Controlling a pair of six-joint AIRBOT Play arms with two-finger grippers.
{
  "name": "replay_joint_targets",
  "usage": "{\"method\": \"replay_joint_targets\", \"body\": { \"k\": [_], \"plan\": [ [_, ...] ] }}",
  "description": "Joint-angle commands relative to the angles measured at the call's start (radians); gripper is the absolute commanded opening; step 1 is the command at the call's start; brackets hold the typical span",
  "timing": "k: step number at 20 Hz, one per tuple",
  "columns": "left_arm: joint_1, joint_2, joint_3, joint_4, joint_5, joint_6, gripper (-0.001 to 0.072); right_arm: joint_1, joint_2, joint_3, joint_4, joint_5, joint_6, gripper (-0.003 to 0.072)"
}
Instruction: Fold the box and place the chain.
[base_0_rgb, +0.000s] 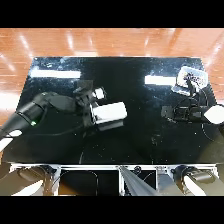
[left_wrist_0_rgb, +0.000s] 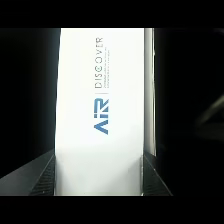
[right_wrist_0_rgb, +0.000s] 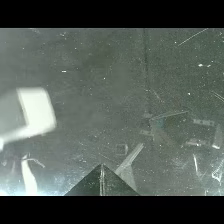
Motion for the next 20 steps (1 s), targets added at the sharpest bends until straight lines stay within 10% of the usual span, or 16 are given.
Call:
{"method": "replay_joint_targets", "body": {
  "k": [1,10,20],
  "plan": [
    [0.187,0.019,0.052,0.008,0.012,-0.059,0.0021,0.000,0.000,0.001,0.000,0.000,0.000,0.0026],
    [0.786,-0.322,0.325,0.004,-0.047,-0.234,0.0021,0.000,0.000,0.001,0.003,-0.043,0.001,0.0025],
    [0.896,-0.735,0.869,0.099,0.013,-0.409,0.0022,0.000,0.000,0.001,0.079,-0.043,0.001,0.0026]
  ]
}}
